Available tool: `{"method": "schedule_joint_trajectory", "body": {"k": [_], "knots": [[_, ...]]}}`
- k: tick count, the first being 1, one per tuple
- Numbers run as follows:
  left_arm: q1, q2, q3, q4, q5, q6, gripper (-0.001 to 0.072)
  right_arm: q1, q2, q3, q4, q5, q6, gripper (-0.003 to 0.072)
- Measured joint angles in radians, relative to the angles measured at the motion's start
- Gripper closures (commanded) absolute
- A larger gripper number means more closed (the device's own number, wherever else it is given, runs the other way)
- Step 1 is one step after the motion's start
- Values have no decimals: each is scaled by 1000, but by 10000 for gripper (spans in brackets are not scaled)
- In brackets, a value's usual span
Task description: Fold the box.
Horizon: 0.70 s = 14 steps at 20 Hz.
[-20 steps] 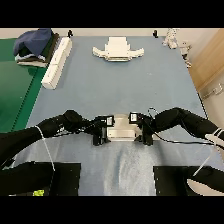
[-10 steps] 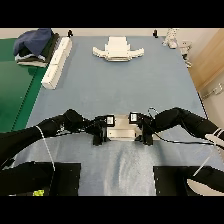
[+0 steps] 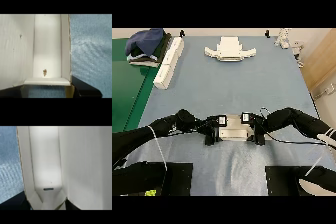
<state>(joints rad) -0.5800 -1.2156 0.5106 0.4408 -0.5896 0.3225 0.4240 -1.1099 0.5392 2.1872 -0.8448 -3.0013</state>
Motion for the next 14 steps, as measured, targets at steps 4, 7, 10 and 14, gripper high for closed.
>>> {"method": "schedule_joint_trajectory", "body": {"k": [4, 7, 10, 14], "knots": [[0, 0, 0, 0, 2, 0, 292, 0, 0, 0, 0, 0, 0, 164], [0, 0, 0, 0, 4, 0, 292, 0, 0, 0, 0, 2, 0, 67], [0, 0, 0, 0, 8, 0, 291, 0, 7, 1, -7, -1, 31, -34], [0, 0, 0, 0, 8, 0, 291, 0, 87, 26, -150, -72, 215, -34]]}}
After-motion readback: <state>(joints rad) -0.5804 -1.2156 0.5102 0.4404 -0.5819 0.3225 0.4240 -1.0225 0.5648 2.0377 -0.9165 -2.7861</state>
